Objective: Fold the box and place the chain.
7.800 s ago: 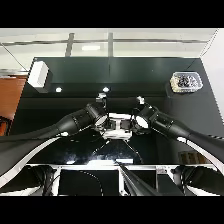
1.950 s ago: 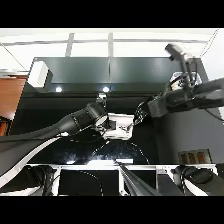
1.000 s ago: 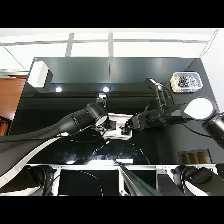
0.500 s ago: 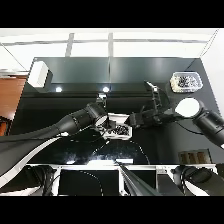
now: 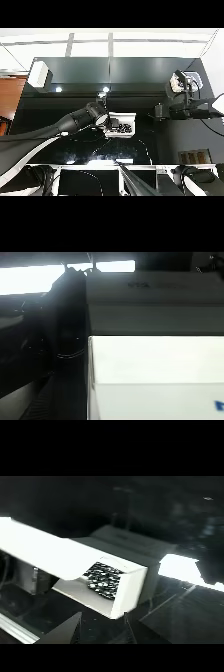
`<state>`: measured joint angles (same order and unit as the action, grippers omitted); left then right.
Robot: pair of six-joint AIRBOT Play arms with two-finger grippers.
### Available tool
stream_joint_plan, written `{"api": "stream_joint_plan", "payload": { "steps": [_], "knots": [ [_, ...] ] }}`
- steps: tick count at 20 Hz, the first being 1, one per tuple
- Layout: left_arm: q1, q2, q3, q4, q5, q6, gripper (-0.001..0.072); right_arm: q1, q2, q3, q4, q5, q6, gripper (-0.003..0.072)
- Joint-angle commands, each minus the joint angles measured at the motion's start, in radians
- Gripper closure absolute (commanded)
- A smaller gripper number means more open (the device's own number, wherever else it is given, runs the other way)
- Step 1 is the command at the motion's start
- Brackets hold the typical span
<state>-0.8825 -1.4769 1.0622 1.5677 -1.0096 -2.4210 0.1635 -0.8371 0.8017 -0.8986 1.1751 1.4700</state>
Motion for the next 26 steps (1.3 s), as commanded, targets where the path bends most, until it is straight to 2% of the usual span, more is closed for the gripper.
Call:
{"api": "stream_joint_plan", "payload": {
  "steps": [1,5,7,8,10,11,13,14,16,18,22,26],
  "knots": [
    [0.028,0.017,0.026,-0.039,-0.060,0.180,0.0088,-0.049,0.018,0.001,-0.021,0.026,-0.005,0.0360],
    [0.111,0.172,0.023,-0.033,-0.163,0.671,0.0088,-0.051,0.018,0.001,-0.021,0.026,-0.005,0.0359],
    [0.216,0.260,-0.037,-0.046,-0.171,0.787,0.0088,-0.051,0.018,0.001,-0.023,0.026,-0.005,0.0360],
    [0.294,0.303,-0.082,-0.106,-0.170,0.874,0.0088,-0.051,0.018,0.001,-0.023,0.026,-0.005,0.0359],
    [0.459,0.370,-0.195,-0.370,-0.134,1.119,0.0088,-0.051,0.018,0.001,-0.023,0.019,-0.005,0.0359],
    [0.541,0.394,-0.264,-0.570,-0.117,1.305,0.0088,-0.051,0.018,0.001,-0.023,0.009,-0.005,0.0360],
    [0.663,0.397,-0.383,-0.926,-0.146,1.720,0.0089,-0.051,0.018,0.001,-0.023,-0.010,-0.005,0.0360],
    [0.689,0.393,-0.431,-1.005,-0.153,1.871,0.0089,-0.051,0.018,0.001,-0.023,-0.016,-0.005,0.0359],
    [0.684,0.377,-0.490,-1.018,-0.127,2.037,0.0088,-0.049,0.018,0.001,-0.028,-0.027,-0.005,0.0360],
    [0.640,0.339,-0.506,-0.991,-0.097,2.224,-0.0002,-0.045,0.018,0.001,-0.050,-0.027,-0.005,0.0360],
    [0.536,0.297,-0.506,-0.984,0.101,2.432,0.0003,-0.045,0.018,0.001,-0.071,-0.031,-0.005,0.0360],
    [0.454,0.262,-0.505,-0.993,0.189,2.681,0.0004,-0.045,0.018,0.001,-0.070,-0.031,-0.004,0.0361]
  ]
}}
